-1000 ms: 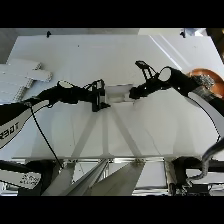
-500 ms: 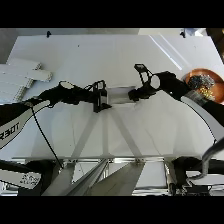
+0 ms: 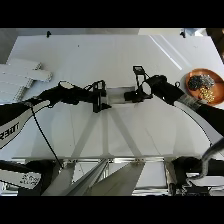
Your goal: Fold the box and place the chain.
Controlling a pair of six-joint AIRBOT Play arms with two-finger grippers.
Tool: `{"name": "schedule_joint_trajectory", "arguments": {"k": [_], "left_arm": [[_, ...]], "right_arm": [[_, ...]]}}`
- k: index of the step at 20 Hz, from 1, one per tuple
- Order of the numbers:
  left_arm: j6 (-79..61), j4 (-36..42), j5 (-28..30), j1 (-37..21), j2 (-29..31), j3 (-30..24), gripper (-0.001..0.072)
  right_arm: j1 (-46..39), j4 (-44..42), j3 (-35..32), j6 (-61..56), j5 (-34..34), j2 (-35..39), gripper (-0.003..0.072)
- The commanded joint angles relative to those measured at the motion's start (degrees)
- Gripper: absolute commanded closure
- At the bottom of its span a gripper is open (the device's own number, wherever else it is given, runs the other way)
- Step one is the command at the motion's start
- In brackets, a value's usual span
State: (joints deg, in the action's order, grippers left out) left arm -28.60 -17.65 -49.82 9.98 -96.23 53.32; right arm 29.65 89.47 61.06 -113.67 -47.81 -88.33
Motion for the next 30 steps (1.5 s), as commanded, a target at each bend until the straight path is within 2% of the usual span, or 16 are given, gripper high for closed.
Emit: {"name": "schedule_joint_trajectory", "arguments": {"k": [1, 3, 4, 9, 13, 16, 18, 22, 23, 24, 25, 30], "left_arm": [[0.0, 0.1, 0.1, 0.0, 0.0, 0.0, 0.0316], [0.0, 0.1, 0.1, 0.0, 0.0, 0.0, 0.0316], [0.0, 0.1, 0.1, 0.0, 0.0, 0.0, 0.0316], [0.0, 0.1, 0.1, 0.0, 0.0, 0.0, 0.0316], [0.0, 0.1, 0.1, 0.0, 0.0, 0.0, 0.0316], [0.0, 0.1, 0.1, 0.0, 0.0, 0.0, 0.0316], [0.0, 0.1, 0.1, 0.0, 0.0, 0.0, 0.0316], [0.0, 0.1, 0.1, 0.0, 0.0, 0.0, 0.0316], [0.0, 0.1, 0.1, 0.0, 0.0, 0.0, 0.0316], [0.0, 0.1, 0.1, 0.0, 0.0, 0.0, 0.0316], [0.0, 0.1, 0.1, 0.0, 0.0, 0.0, 0.0316], [0.0, 0.1, 0.1, 0.0, 0.0, 0.0, 0.0316]], "right_arm": [[1.5, 2.2, 0.0, -6.1, 0.3, 0.0, 0.0667], [1.5, 2.2, 0.0, -6.1, 0.3, 0.7, 0.0405], [1.5, 2.4, 0.0, -6.1, 0.6, 1.6, 0.0341], [1.4, 9.8, 0.1, -3.8, -1.6, 10.0, 0.034], [-1.4, 16.3, 0.1, 5.4, -12.1, 18.1, 0.0341], [-7.9, 23.8, 0.1, 8.3, -14.5, 24.0, 0.0342], [-15.4, 24.3, 0.1, 11.9, -14.1, 26.2, 0.0341], [-32.0, 23.0, 0.0, 22.0, -13.5, 26.4, 0.034], [-36.4, 21.6, 0.0, 23.6, -12.3, 26.2, 0.0314], [-40.1, 20.3, 0.0, 25.3, -10.9, 25.6, 0.0176], [-43.5, 19.0, 0.0, 27.1, -9.5, 24.7, 0.0098], [-52.0, 17.6, 0.0, 28.7, -3.5, 14.6, 0.0111]]}}
